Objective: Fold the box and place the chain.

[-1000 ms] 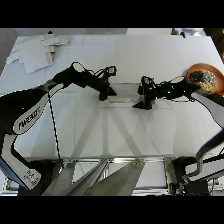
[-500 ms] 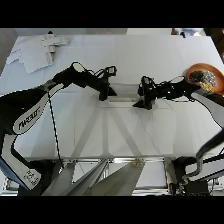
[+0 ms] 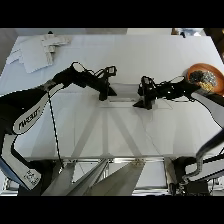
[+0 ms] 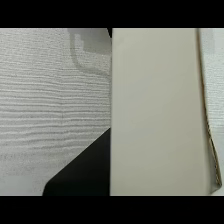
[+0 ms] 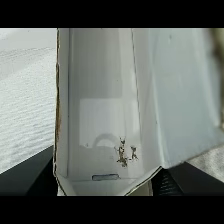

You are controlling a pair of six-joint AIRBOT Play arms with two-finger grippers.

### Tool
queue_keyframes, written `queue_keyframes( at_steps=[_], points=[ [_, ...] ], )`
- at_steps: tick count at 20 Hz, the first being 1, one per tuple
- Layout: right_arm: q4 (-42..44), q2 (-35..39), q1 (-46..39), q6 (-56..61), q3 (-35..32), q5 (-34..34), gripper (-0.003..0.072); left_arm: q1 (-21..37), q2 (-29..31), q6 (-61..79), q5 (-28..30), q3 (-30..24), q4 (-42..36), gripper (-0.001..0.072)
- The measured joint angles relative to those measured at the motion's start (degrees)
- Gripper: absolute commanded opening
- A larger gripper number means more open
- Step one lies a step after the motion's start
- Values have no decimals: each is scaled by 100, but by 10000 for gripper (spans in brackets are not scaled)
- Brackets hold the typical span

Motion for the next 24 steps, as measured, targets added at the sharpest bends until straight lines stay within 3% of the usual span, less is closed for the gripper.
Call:
queue_keyframes(
  at_steps=[11,13,16,17,19,24],
  points=[
    [0,0,-2,0,0,0,507,0,0,2,0,0,-31,31],
    [15,0,0,2,0,-26,507,0,-9,-15,37,-7,-85,99],
    [9,0,-2,2,0,-20,507,2,-4,-66,24,-7,-243,414],
    [2,0,-2,0,0,-9,507,7,-4,-81,20,-9,-273,465],
    [2,0,-2,0,2,-9,507,17,-2,-96,7,-7,-299,510],
    [2,0,-2,0,0,-2,507,79,98,-107,2,-9,-299,514]
  ],
)
